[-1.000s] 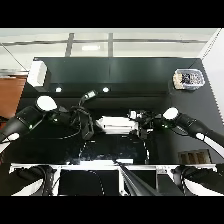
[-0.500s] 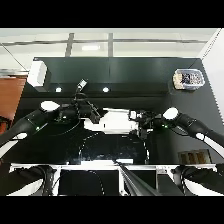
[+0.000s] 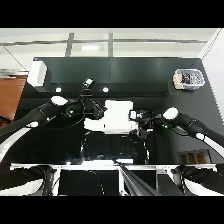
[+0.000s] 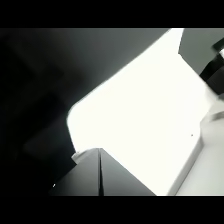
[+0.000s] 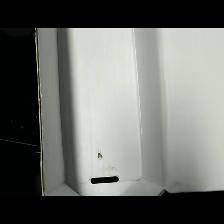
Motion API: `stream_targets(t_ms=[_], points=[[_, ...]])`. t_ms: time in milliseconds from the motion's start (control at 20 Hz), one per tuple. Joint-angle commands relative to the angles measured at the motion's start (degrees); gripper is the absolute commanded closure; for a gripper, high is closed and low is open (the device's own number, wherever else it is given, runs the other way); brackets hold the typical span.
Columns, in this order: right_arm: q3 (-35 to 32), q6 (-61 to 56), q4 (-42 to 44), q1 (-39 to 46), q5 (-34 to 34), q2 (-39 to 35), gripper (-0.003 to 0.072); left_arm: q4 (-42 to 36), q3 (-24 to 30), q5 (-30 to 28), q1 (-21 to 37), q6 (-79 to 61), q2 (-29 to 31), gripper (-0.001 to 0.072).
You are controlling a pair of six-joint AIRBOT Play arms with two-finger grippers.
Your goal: Fold the box and place the chain.
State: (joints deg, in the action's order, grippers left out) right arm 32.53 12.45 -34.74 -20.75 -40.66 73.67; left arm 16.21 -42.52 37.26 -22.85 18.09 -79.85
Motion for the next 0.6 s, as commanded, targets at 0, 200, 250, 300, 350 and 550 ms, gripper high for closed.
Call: stream_targets(t_ms=[0,200,250,300,350,550], points=[[0.0,0.0,0.0,0.0,0.0,0.0,0.063,8.9,-1.9,1.4,-0.3,6.4,-1.7,0.0685],[0.0,0.0,0.0,0.0,0.0,0.0,0.063,12.2,-2.0,2.3,-2.1,6.4,-1.8,0.0685],[0.0,0.0,0.0,0.0,0.0,0.0,0.063,12.2,-2.0,2.5,-2.1,6.4,-1.8,0.0685],[0.0,0.0,0.0,0.0,0.0,0.0,0.063,12.1,-2.1,3.1,-2.1,6.4,-1.8,0.0685],[0.0,0.0,0.0,0.0,0.0,0.0,0.063,12.1,-2.5,3.9,-1.8,6.4,-1.8,0.0685],[0.0,0.0,0.0,0.0,0.0,0.0,0.063,15.2,-4.8,6.9,0.4,6.4,2.4,0.0686]])
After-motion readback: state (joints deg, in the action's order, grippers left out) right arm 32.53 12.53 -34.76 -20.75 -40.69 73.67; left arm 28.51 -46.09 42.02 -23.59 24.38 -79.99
